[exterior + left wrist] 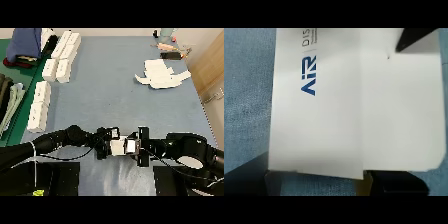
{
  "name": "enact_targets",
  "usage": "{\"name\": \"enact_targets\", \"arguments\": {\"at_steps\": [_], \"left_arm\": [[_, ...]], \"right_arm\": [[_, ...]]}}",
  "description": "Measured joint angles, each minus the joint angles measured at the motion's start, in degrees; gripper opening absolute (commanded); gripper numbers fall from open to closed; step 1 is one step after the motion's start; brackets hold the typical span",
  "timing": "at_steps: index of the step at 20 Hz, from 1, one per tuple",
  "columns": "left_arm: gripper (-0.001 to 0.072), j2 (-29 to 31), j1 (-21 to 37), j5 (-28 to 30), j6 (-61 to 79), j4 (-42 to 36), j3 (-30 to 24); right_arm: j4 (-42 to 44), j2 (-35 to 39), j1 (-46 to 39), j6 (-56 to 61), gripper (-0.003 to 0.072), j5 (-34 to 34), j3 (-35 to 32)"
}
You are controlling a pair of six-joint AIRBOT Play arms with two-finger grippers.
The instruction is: Fold the box.
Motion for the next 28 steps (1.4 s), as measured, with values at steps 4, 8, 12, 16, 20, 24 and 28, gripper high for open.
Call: {"name": "enact_targets", "arguments": {"at_steps": [4, 8, 12, 16, 20, 24, 28], "left_arm": [[0.0465, 0.0, 0.0, 0.0, 0.0, 0.0, 0.0], [0.0465, 0.0, 0.0, 0.0, 0.0, 0.0, 0.0], [0.0465, 0.0, 0.0, 0.0, -0.1, 0.0, 0.0], [0.0465, 0.0, 0.0, 0.4, -0.1, 0.0, 0.0], [0.0465, 0.0, 0.0, 0.2, -0.1, 0.0, 0.0], [0.0465, 0.0, 0.0, 0.1, -0.1, 0.0, 0.0], [0.0465, 0.0, 0.1, 0.0, -0.1, 0.0, 0.0]], "right_arm": [[-0.3, -2.8, 0.1, -2.3, 0.0557, 1.7, 0.0], [-2.1, -5.5, 0.1, -4.5, 0.0557, 1.8, 0.0], [-5.1, -6.3, 0.2, -5.1, 0.0548, 0.7, 0.3], [-6.9, -5.9, 0.2, -5.5, 0.0548, -0.6, 1.2], [-8.2, -4.9, 0.2, -5.5, 0.0547, -1.4, 1.7], [-9.3, -4.0, 0.2, -5.6, 0.0547, -1.7, 2.3], [-11.8, -3.8, 0.1, -5.5, 0.0501, -2.7, 2.8]]}}
